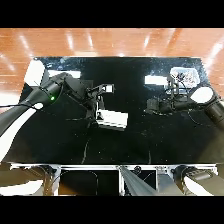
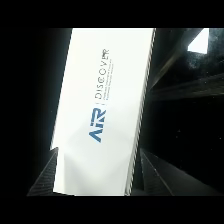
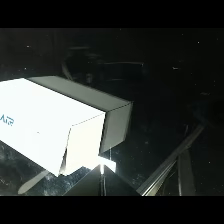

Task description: Fold the box and place the chain.

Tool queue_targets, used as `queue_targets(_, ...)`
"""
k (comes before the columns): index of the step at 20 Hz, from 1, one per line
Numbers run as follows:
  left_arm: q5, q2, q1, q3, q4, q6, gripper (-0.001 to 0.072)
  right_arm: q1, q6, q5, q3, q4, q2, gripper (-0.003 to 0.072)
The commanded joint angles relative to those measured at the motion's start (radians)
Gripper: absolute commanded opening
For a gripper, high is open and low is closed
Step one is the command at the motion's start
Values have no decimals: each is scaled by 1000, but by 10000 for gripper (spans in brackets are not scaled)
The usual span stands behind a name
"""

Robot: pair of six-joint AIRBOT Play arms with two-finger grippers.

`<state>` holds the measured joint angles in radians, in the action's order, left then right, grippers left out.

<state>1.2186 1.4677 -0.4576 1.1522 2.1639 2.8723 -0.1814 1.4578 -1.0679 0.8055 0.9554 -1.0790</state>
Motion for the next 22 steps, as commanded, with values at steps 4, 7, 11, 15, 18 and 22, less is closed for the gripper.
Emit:
queue_targets(4,1,11,10,8,-9,-1,620,0,0,0,0,0,0,29)
queue_targets(7,5,23,10,21,-14,-55,622,0,-2,0,0,0,0,29)
queue_targets(11,28,50,10,83,-14,-79,635,0,-4,0,0,0,0,28)
queue_targets(15,116,109,10,144,-66,-125,634,0,-13,-1,0,0,0,29)
queue_targets(18,151,139,10,145,-72,-134,634,0,-15,-1,0,0,0,29)
queue_targets(22,162,150,10,145,-64,-139,634,0,-15,0,0,0,0,29)
